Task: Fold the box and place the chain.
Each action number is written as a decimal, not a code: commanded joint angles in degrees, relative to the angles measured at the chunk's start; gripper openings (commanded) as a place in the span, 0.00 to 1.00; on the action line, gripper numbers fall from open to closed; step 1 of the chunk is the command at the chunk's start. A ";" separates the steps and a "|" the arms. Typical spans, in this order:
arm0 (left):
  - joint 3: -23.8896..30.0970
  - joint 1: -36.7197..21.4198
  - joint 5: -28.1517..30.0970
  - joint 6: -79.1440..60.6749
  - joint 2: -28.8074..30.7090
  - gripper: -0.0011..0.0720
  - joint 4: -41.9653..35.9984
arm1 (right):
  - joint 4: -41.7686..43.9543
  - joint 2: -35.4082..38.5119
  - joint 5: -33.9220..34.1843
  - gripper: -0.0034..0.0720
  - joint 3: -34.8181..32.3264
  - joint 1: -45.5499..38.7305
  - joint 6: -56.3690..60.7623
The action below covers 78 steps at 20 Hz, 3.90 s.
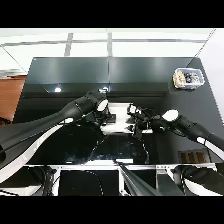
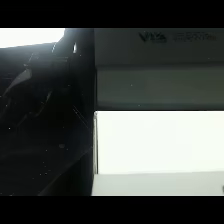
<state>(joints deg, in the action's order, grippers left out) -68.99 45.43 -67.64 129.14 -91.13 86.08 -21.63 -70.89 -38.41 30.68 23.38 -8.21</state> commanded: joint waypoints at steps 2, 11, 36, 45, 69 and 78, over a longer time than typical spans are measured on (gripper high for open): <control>-0.07 0.04 -0.11 -0.15 0.00 0.05 -0.20 | 0.00 -0.04 -0.02 0.35 0.00 0.07 0.04; -0.07 0.00 -0.35 -0.15 0.00 0.05 -1.14 | -8.57 10.05 -10.93 0.06 0.04 -8.22 50.16; -0.07 -0.07 -0.35 -0.15 0.00 0.05 -1.29 | -0.66 -4.68 -28.39 0.06 -6.08 -32.13 58.25; -0.07 -0.07 -0.33 -0.15 0.00 0.05 -1.31 | -0.96 -4.63 -34.91 0.75 1.75 -27.41 58.99; -0.07 -0.07 0.15 -0.15 0.00 0.05 -1.31 | -41.81 -4.79 -19.67 0.68 20.26 6.01 107.45; -0.07 -0.07 1.18 -0.15 0.00 0.05 -1.31 | -54.51 -8.70 -20.02 0.45 24.17 11.30 124.06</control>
<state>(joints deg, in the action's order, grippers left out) -68.99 45.41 -66.63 129.03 -91.13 84.71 -72.58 -78.37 -58.28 53.95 33.61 110.72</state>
